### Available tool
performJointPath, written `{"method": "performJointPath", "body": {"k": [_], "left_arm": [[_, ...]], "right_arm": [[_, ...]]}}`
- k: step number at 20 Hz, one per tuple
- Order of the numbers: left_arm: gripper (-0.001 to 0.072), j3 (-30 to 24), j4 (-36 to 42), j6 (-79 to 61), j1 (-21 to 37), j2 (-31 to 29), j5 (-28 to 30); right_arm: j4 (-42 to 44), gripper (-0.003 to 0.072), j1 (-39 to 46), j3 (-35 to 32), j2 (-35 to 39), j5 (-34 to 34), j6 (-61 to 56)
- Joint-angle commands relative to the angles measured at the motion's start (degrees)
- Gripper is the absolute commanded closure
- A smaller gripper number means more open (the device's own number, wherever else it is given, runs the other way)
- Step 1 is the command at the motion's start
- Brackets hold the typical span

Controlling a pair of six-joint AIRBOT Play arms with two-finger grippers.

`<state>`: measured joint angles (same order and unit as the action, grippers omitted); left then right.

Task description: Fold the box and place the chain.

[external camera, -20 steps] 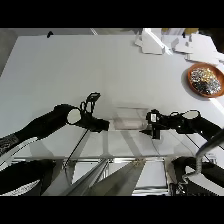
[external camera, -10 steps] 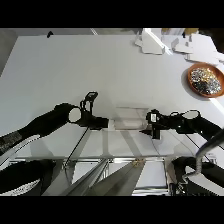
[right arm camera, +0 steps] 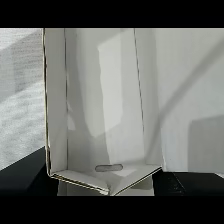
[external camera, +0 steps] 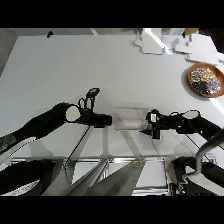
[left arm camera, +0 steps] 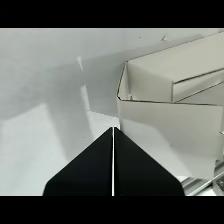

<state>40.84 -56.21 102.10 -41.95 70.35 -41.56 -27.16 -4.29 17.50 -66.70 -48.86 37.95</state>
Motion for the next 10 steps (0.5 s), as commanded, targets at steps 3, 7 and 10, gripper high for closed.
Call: {"method": "performJointPath", "body": {"k": [3, 7, 10], "left_arm": [[0.0618, 0.1, 3.3, -1.5, -1.6, -1.3, 1.9], [0.0606, 0.4, 4.6, -2.1, -2.8, -1.2, 3.4], [0.0549, 0.4, 4.7, -2.1, -2.8, -1.2, 3.4]], "right_arm": [[0.0, 0.0256, 0.0, 0.0, 0.0, 0.0, 0.0], [0.0, 0.0256, 0.0, 0.0, 0.0, 0.0, 0.0], [0.0, 0.0256, 0.0, 0.0, 0.0, 0.0, 0.0]]}}
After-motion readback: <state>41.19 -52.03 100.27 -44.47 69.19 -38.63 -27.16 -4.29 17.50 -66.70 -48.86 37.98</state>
